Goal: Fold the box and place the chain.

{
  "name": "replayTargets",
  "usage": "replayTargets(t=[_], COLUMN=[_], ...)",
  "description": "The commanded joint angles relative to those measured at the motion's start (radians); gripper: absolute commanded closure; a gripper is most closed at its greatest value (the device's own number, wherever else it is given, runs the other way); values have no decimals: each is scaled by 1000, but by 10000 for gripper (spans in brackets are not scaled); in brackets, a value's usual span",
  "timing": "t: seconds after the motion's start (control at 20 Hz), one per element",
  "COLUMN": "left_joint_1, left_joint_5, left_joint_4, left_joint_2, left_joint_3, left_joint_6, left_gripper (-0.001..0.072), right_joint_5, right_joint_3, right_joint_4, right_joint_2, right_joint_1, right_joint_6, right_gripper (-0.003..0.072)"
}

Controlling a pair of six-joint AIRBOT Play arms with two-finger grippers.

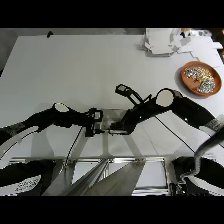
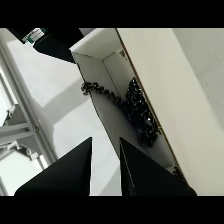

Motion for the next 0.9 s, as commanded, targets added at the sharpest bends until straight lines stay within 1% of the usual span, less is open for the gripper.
replayTargets(t=[0.0,0.05,0.15,0.2,0.25,0.3,0.4,0.5,0.55,0.6,0.65,0.85], left_joint_1=[0,0,0,0,0,0,0,0,0,0,0,0], left_joint_5=[0,0,0,0,0,0,0,0,0,0,0,1], left_joint_4=[0,0,0,0,0,0,0,0,0,0,0,0], left_joint_2=[0,0,0,0,0,0,0,0,0,0,0,0], left_joint_3=[0,0,0,0,0,0,0,0,0,0,0,0], left_joint_6=[0,0,0,0,0,0,0,0,0,0,0,0], left_gripper=[696,696,696,696,696,696,696,696,696,696,696,696], right_joint_5=[87,134,265,325,352,355,310,192,121,56,21,-27], right_joint_3=[57,79,88,87,79,60,-6,-91,-127,-161,-183,-198], right_joint_4=[-69,-128,-268,-338,-411,-461,-485,-463,-435,-390,-349,-277], right_joint_2=[39,57,100,112,120,121,121,121,121,121,119,76], right_joint_1=[-2,-2,-2,-2,-2,-2,-10,-62,-98,-137,-164,-180], right_joint_6=[28,27,-76,-109,-109,-108,-108,-103,-104,-119,-179,-646], right_gripper=[490,529,533,561,618,625,624,615,538,420,415,380])
